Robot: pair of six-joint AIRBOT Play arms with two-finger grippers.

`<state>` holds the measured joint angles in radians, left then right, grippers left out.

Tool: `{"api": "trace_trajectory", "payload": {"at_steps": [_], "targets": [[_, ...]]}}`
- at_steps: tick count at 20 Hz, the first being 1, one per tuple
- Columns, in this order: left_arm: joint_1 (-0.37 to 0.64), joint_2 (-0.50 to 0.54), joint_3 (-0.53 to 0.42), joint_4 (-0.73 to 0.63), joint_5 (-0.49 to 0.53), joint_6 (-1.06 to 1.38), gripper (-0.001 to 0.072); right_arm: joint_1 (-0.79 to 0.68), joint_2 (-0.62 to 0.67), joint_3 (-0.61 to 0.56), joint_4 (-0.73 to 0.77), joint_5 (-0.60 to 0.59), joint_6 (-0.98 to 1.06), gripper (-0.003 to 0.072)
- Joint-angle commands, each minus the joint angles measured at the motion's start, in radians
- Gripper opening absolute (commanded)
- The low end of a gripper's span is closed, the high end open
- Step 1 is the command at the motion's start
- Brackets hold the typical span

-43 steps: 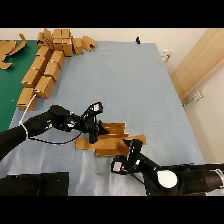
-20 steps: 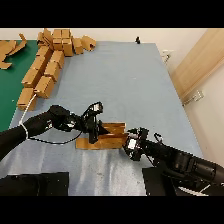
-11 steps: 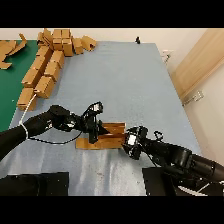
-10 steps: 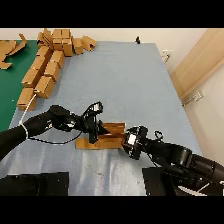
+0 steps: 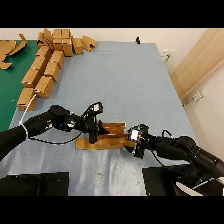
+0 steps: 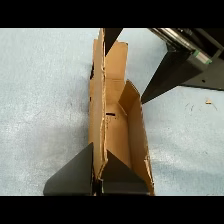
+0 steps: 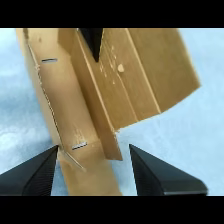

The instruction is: Fold the box.

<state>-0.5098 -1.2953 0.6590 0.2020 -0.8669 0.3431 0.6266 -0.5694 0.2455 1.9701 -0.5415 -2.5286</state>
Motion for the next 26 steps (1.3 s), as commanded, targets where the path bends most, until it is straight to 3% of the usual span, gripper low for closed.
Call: {"api": "trace_trajectory", "payload": {"at_steps": [1,4,9,26], "targets": [[-0.001,0.0,0.0,0.0,0.0,0.0,0.0013,-0.093,-0.07,0.03,0.227,-0.112,-0.316,0.0711],[-0.001,0.0,0.0,0.0,0.0,0.0,0.0013,-0.122,-0.191,0.093,0.294,-0.154,-0.472,0.0711],[-0.001,0.0,0.0,0.0,0.0,0.0,0.0013,-0.124,-0.322,0.166,0.267,-0.175,-0.476,0.0711],[-0.001,0.0,0.0,0.0,0.0,0.0,0.0013,-0.139,-0.397,0.167,0.277,-0.164,-0.476,0.0702]]}}
